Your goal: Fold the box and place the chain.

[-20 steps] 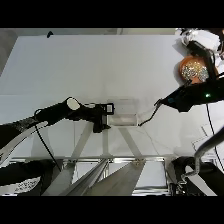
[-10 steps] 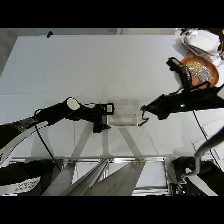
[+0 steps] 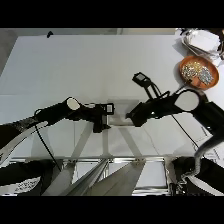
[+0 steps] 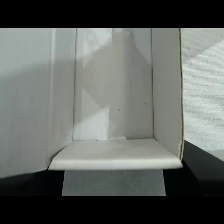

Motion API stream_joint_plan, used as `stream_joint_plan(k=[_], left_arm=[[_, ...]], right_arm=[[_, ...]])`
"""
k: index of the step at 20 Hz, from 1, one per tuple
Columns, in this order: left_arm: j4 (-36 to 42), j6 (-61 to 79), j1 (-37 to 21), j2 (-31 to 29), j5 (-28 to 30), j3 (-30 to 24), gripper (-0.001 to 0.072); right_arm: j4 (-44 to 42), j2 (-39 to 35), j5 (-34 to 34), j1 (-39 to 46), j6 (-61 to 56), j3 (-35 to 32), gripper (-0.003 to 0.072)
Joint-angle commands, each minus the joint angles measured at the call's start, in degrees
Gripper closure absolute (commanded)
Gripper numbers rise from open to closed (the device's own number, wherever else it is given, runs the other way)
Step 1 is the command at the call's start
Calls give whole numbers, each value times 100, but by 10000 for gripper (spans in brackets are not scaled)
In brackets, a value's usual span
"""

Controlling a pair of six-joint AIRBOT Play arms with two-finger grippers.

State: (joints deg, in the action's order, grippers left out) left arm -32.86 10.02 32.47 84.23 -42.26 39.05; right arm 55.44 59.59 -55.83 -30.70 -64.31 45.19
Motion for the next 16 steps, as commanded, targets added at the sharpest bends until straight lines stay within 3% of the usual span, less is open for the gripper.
stream_joint_plan(k=[1, 8, 10, 16], left_arm=[[0, 0, 2, -2, 2, -2, 434], [-2, 0, 2, -2, 4, -2, 434], [0, 0, 2, -2, 2, -2, 434], [-2, 2, 2, -2, 2, -2, 434]], right_arm=[[70, 625, 374, -466, -46, -11, 669], [-11, 1204, 1156, -791, -321, -11, 665], [-13, 1268, 1215, -791, -321, -11, 627], [-15, 1464, 1377, -791, -319, -11, 625]])
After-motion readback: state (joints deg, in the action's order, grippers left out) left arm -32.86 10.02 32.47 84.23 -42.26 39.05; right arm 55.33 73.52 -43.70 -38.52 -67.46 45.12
